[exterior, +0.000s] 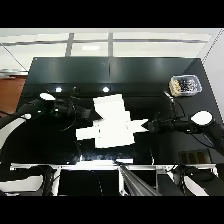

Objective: Fold the box and place the chain.

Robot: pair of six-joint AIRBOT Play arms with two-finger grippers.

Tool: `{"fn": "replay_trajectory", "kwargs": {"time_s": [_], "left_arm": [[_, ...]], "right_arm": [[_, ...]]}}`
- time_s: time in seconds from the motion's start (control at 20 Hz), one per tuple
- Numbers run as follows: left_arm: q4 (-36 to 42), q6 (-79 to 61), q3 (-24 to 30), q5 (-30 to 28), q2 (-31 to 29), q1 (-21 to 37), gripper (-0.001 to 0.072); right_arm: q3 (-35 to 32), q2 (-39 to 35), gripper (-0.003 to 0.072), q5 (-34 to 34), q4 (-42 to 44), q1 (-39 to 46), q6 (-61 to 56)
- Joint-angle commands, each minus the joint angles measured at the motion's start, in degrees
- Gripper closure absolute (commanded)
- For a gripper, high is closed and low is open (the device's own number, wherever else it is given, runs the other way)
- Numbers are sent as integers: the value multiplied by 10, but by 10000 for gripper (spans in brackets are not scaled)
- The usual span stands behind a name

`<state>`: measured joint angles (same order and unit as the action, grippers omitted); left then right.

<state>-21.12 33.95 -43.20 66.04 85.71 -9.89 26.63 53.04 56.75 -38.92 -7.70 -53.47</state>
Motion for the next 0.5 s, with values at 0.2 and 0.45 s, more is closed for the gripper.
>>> {"fn": "replay_trajectory", "kwargs": {"time_s": [0.2, 0.45], "left_arm": [[-78, -70, -74, 87, 86, -14, 203], [-84, -104, -97, 103, 99, -14, 369]], "right_arm": [[-1, -1, 662, 3, 1, -3, -1], [-1, -1, 662, 2, -3, -3, -1]]}}
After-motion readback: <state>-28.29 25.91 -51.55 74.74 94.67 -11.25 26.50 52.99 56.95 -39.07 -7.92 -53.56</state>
